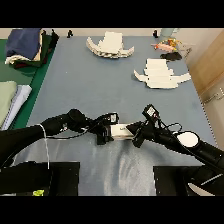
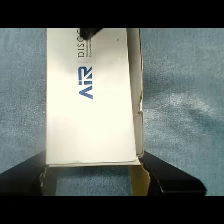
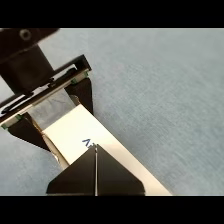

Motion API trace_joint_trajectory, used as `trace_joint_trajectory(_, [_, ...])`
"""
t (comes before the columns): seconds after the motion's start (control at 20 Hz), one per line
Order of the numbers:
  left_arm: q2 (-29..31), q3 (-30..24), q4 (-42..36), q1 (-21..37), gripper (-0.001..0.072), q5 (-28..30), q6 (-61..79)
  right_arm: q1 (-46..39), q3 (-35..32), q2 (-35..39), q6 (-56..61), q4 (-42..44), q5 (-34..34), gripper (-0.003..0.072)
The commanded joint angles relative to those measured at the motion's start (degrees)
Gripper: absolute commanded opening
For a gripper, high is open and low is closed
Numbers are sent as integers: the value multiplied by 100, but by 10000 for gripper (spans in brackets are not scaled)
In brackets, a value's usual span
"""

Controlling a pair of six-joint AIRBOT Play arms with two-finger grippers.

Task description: Fold the box.

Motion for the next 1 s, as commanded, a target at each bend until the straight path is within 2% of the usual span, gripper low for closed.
trace_joint_trajectory(0.0, [4,0,7,-2,607,0,9,4,4,-179,-9,-17,-142,4])
trace_joint_trajectory(0.3, [4,0,7,-2,607,0,9,7,2,-678,-129,-11,0,4])
trace_joint_trajectory(0.95, [4,0,7,-2,607,0,9,15,-181,-680,-127,22,96,4])
